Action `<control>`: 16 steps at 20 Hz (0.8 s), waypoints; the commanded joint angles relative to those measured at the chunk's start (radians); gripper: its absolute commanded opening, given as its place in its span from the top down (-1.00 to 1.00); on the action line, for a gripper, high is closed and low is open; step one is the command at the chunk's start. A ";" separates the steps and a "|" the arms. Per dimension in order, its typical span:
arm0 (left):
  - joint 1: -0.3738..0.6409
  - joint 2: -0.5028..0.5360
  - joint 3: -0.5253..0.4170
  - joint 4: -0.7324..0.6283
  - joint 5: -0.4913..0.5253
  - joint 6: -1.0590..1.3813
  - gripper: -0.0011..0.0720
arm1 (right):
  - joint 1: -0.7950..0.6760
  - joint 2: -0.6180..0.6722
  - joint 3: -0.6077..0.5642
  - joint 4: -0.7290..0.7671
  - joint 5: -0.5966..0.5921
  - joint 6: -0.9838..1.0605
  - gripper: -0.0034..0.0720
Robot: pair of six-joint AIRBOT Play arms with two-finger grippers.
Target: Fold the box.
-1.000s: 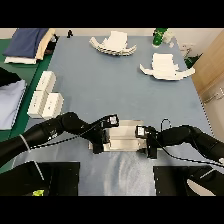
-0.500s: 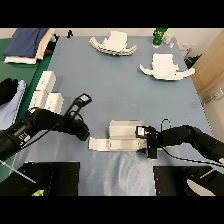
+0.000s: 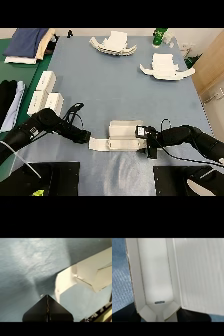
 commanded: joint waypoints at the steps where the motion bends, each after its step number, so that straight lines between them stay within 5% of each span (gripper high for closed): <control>1: -0.096 -0.060 -0.027 -0.101 0.099 0.009 0.93 | 0.000 0.000 0.000 0.000 0.000 0.000 -0.37; 5: -0.198 -0.066 -0.024 -0.128 0.176 -0.023 0.93 | 0.000 0.000 0.000 0.000 0.000 0.001 -0.37; 13: -0.196 0.043 0.042 -0.142 0.150 -0.035 0.92 | 0.000 0.000 0.000 0.000 0.000 0.000 -0.37; 15: -0.198 0.042 0.045 -0.148 0.145 -0.060 -0.32 | 0.000 0.000 0.000 0.000 0.000 0.000 -0.37; 16: -0.198 0.035 0.044 -0.150 0.142 -0.060 -0.34 | 0.000 0.000 0.000 0.000 0.000 0.000 -0.37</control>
